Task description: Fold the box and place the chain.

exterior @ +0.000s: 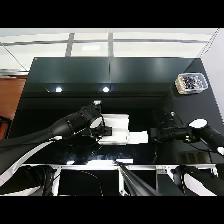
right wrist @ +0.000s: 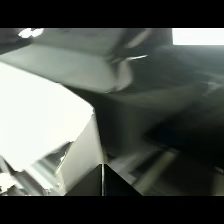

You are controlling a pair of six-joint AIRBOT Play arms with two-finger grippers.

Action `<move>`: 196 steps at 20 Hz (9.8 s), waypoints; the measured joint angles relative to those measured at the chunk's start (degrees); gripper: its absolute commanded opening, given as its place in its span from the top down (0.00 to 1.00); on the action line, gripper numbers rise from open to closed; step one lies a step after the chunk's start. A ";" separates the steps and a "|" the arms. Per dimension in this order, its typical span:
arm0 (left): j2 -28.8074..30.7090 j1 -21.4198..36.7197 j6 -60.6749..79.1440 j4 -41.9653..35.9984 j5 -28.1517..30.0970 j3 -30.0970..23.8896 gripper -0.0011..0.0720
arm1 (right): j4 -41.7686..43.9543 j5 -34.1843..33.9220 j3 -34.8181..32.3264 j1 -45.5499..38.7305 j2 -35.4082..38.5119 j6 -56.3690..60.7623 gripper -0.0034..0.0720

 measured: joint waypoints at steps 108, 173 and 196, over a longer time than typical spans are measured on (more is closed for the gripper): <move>0.00 0.00 0.04 0.07 -0.02 0.00 0.96 | -59.80 5.33 39.32 47.50 -5.77 72.13 0.59; 0.00 0.00 0.02 0.22 0.15 0.00 0.96 | -30.95 8.74 79.32 -11.82 2.60 24.83 0.95; 0.00 0.00 0.02 0.22 0.15 0.00 0.96 | -9.81 9.42 44.76 20.90 11.65 17.40 0.96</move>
